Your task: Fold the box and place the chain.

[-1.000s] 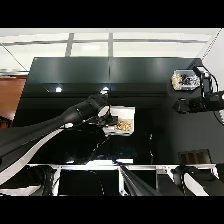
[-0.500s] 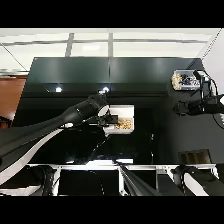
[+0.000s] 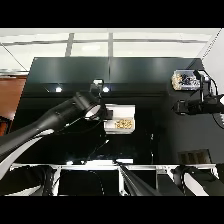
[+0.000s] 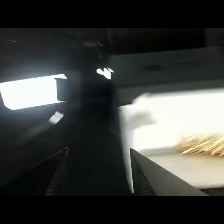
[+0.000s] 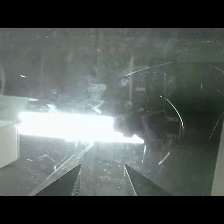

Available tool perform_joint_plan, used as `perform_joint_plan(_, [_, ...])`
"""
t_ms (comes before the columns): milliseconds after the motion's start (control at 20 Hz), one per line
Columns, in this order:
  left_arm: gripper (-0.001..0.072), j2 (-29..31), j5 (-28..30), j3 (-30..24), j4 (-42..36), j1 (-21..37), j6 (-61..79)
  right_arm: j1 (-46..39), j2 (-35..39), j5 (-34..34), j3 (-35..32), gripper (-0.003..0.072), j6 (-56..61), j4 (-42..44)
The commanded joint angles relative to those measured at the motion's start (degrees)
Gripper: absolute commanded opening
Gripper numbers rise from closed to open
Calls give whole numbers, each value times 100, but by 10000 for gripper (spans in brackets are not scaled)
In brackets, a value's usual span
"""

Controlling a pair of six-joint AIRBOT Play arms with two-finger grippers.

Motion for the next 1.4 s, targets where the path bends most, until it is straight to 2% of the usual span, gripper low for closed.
perform_joint_plan(0, [478, 909, -568, -656, 673, 203, 326, -4, 4, -22, -2, 307, -2, 20])
perform_joint_plan(100, [478, 1486, -557, -1421, 518, 695, 258, -4, 4, -33, -2, 307, -2, 20])
perform_joint_plan(150, [478, 1757, -350, -1781, 286, 1016, 264, -4, 4, -63, -2, 307, -2, 20])
perform_joint_plan(250, [478, 2227, 573, -2450, -870, 1792, 835, -4, 4, -136, -2, 307, -2, 22])
perform_joint_plan(350, [477, 2428, 1587, -2951, -2876, 2465, 2830, -4, 2, -186, -4, 307, -2, 22])
perform_joint_plan(450, [481, 2326, 1759, -3106, -4527, 2752, 5576, -4, 2, -208, -4, 307, -2, 22])
perform_joint_plan(500, [575, 2251, 1698, -3106, -4868, 2730, 6835, -4, -2, -214, -4, 307, 0, 22])
perform_joint_plan(550, [720, 2168, 1725, -3108, -4999, 2647, 7903, -4, -4, -221, -4, 307, -2, 22])
perform_joint_plan(750, [717, 1849, 2409, -3108, -4999, 2402, 10504, -4, -7, -219, -4, 307, 0, 20])
perform_joint_plan(850, [717, 1773, 2968, -3104, -4999, 2269, 11127, -4, -7, -219, -4, 307, 0, 22])
perform_joint_plan(900, [717, 1762, 3034, -3084, -5003, 2245, 11132, -4, -7, -214, -4, 307, 0, 22])
perform_joint_plan(1000, [717, 1558, 2857, -3038, -5021, 2321, 11165, -4, -7, -214, -7, 307, 4, 39])
perform_joint_plan(1100, [717, 1213, 2457, -3010, -5062, 2452, 11903, -4, -7, -262, -7, 306, 2, 42])
perform_joint_plan(1150, [717, 1012, 2201, -2964, -5248, 2535, 12482, -4, -7, -269, -7, 307, 2, 39])
perform_joint_plan(1250, [717, 678, 1832, -2861, -6196, 2761, 13245, -4, -7, -254, -7, 307, 4, 92])
perform_joint_plan(1350, [717, 448, 1843, -2800, -6524, 2820, 13722, -2, -7, -247, -7, 306, 2, 197])
